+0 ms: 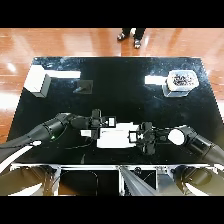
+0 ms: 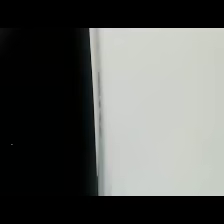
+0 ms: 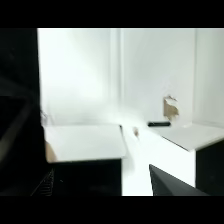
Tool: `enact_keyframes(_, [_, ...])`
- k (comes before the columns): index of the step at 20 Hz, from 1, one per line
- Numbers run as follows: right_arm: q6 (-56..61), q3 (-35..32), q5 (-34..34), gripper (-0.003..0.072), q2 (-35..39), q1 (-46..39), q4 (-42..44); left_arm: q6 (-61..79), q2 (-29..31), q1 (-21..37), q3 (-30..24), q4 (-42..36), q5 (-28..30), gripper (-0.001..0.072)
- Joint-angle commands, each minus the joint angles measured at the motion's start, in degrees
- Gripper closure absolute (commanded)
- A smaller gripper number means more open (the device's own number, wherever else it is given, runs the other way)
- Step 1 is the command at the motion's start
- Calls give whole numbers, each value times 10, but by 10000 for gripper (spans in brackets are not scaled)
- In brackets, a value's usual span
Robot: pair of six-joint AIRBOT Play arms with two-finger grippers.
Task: Fold the box and place the chain.
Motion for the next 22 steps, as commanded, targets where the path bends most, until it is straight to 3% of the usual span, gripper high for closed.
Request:
enact_keyframes(1, [-22,-4,-2,-34,-1,12,22,0,-1,4,1,2,7,687])
enact_keyframes(14, [-43,-26,-137,-34,-4,56,24,0,-1,4,1,0,6,687])
enact_keyframes(22, [-43,-26,-136,-34,-4,56,48,0,-1,4,1,0,6,687])
